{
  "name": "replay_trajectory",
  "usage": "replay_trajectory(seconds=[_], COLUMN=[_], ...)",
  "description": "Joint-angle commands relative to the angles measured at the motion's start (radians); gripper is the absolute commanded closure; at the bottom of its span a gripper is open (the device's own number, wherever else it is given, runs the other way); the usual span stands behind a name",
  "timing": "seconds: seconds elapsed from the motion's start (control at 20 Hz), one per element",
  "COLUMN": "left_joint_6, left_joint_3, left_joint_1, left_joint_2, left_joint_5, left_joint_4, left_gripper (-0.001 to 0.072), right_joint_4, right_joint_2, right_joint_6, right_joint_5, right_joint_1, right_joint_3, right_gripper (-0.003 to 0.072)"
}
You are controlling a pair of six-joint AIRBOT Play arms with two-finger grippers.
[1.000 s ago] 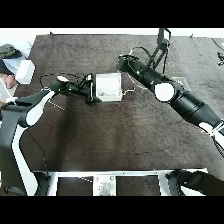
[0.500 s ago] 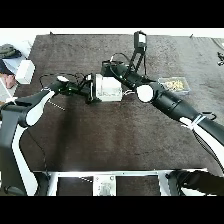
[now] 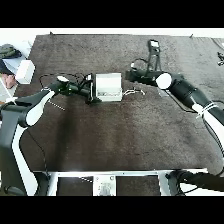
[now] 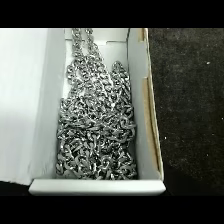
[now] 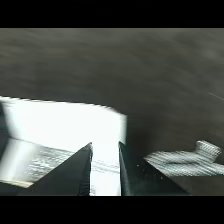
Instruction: Fold the box and place the chain.
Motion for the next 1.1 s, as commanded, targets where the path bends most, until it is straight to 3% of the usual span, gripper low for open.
replay_trajectory(seconds=[0.0,0.1,0.15,0.2,0.85,1.0,1.05], left_joint_6=[0.000,0.000,0.000,0.000,0.000,0.000,0.000], left_joint_3=[0.000,0.000,0.000,0.000,0.000,0.000,0.000], left_joint_1=[0.000,0.000,0.000,0.000,0.000,0.000,0.000], left_joint_2=[0.000,0.000,0.000,0.000,0.000,0.000,0.000], left_joint_5=[0.000,0.000,0.000,0.000,0.000,0.000,0.000], left_joint_4=[0.000,0.000,0.000,0.000,0.000,0.000,0.000], left_gripper=[0.0303,0.0303,0.0303,0.0303,0.0303,0.0303,0.0303], right_joint_4=[-0.037,-0.020,-0.003,0.005,0.012,0.014,0.037], right_joint_2=[-0.046,-0.105,-0.135,-0.163,-0.411,-0.413,-0.393], right_joint_6=[-0.049,-0.135,-0.184,-0.216,-0.318,-0.377,-0.402], right_joint_5=[0.159,0.198,0.202,0.202,0.321,0.353,0.350], right_joint_1=[-0.147,-0.193,-0.206,-0.214,-0.217,-0.216,-0.211], right_joint_3=[0.001,0.001,0.001,0.003,0.209,0.209,0.209], right_gripper=[0.0459,0.0456,0.0387,0.0378,0.0382,0.0673,0.0702])
